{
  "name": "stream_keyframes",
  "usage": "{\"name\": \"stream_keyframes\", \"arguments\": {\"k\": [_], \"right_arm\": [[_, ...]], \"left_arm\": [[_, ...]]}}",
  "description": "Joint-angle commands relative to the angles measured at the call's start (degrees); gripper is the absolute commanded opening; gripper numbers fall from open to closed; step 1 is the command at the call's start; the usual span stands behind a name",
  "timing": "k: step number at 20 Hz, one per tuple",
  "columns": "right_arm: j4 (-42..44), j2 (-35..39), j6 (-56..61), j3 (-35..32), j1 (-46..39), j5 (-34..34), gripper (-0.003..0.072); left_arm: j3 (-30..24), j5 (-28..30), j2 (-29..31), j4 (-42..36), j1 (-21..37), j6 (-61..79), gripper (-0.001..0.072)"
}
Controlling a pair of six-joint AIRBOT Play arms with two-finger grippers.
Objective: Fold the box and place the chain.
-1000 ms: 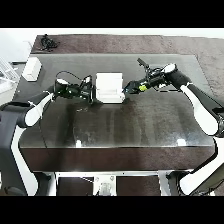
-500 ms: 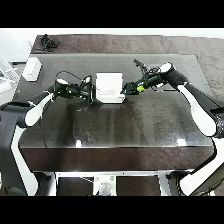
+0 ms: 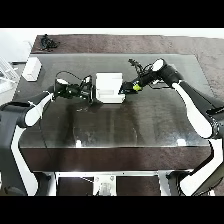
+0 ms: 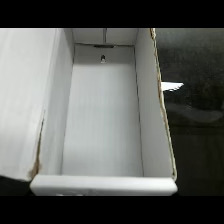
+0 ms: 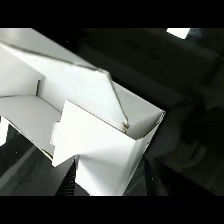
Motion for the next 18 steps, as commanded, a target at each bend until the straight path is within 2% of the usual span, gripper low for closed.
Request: {"name": "stream_keyframes", "arguments": {"k": [1, 3, 6, 18], "right_arm": [[-1.75, -0.37, 5.25, 0.87, 1.38, -1.09, 0.0506], [-2.60, -0.37, 5.64, 2.10, 2.49, -1.29, 0.0506], [-9.27, -0.37, 12.02, 3.87, 4.26, -1.22, 0.0506], [-23.85, -0.39, 27.45, 4.39, 8.26, -1.33, 0.0503]], "left_arm": [[0.02, 0.00, 0.02, 0.02, 0.02, 0.02, 0.0290], [0.02, 0.00, 0.02, 0.02, 0.02, 0.02, 0.0290], [0.02, 0.02, 0.02, 0.02, 0.02, 0.02, 0.0290], [0.02, 0.00, 0.02, 0.02, 0.02, 0.00, 0.0290]]}}
